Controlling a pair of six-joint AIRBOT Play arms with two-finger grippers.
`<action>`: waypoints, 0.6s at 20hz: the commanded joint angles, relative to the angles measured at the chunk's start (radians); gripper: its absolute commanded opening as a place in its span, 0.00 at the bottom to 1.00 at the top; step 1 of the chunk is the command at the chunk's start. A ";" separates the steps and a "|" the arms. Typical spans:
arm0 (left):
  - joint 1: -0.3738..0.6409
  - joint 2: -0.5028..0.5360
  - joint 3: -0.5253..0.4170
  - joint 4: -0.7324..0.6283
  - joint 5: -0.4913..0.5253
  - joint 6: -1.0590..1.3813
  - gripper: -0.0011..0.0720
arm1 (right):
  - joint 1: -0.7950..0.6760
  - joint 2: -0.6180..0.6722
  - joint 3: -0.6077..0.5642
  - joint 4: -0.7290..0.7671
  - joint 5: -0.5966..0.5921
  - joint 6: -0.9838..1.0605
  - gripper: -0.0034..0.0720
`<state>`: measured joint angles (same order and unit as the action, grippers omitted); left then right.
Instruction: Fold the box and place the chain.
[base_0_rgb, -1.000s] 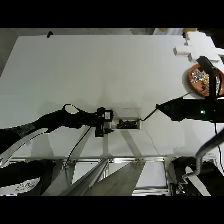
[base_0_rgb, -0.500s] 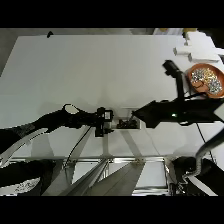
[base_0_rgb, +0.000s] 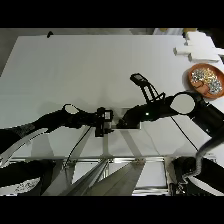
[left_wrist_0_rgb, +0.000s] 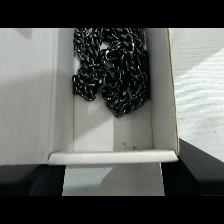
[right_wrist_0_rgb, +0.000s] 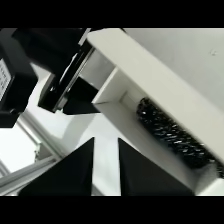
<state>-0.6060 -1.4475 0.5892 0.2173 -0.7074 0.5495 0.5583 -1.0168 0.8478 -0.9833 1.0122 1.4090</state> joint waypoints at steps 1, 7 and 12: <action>0.000 0.001 0.000 0.000 0.000 0.000 0.29 | -0.082 -0.021 0.105 -0.021 0.092 -0.025 0.30; 0.000 0.001 0.000 0.000 0.000 0.000 0.29 | -0.371 -0.061 0.249 -0.166 0.104 -0.030 0.07; 0.000 0.001 0.000 0.000 0.000 0.000 0.29 | -0.429 -0.206 0.184 -0.497 0.092 0.088 0.07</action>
<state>-0.6060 -1.4475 0.5892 0.2173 -0.7074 0.5495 0.1680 -1.1553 1.0592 -1.2926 1.1164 1.4254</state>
